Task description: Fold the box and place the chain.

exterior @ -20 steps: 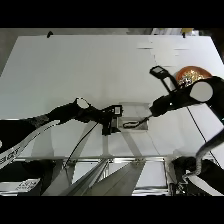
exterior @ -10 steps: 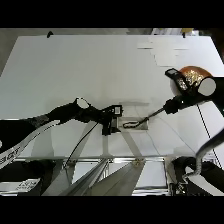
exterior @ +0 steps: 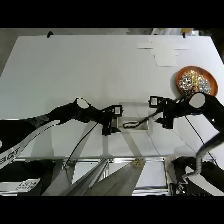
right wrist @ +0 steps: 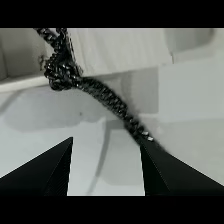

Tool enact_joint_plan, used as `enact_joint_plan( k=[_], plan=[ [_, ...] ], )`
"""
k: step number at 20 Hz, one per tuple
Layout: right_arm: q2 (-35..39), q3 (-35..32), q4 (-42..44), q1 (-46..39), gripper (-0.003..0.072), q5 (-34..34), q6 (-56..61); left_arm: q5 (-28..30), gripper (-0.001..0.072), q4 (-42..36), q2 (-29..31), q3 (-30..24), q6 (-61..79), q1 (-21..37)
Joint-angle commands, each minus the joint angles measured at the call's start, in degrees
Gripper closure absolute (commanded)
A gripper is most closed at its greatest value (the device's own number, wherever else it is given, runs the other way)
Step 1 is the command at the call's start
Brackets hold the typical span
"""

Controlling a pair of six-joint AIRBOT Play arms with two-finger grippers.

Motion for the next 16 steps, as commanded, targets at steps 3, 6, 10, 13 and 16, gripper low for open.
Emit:
enact_joint_plan(
  k=[3,6,10,13,16],
  plan=[
    [-2.4,-1.6,6.6,0.0,0.0367,-5.4,-11.2,0.0,0.0501,0.0,0.0,0.0,0.0,0.0],
    [-3.1,-1.6,7.5,0.0,0.0376,-6.6,-11.6,0.0,0.0501,0.0,0.0,0.0,0.0,0.0],
    [-5.4,-1.7,8.6,0.0,0.0397,-6.3,-11.7,0.0,0.0501,0.0,0.0,0.0,0.0,0.0],
    [-6.3,-1.7,8.8,0.7,0.0672,-3.9,-11.5,0.0,0.0501,0.0,0.0,0.0,0.0,0.0],
    [-4.0,-1.7,5.3,0.7,0.0671,-4.0,-4.2,0.0,0.0501,0.0,0.0,0.0,0.0,0.0]
  ],
)
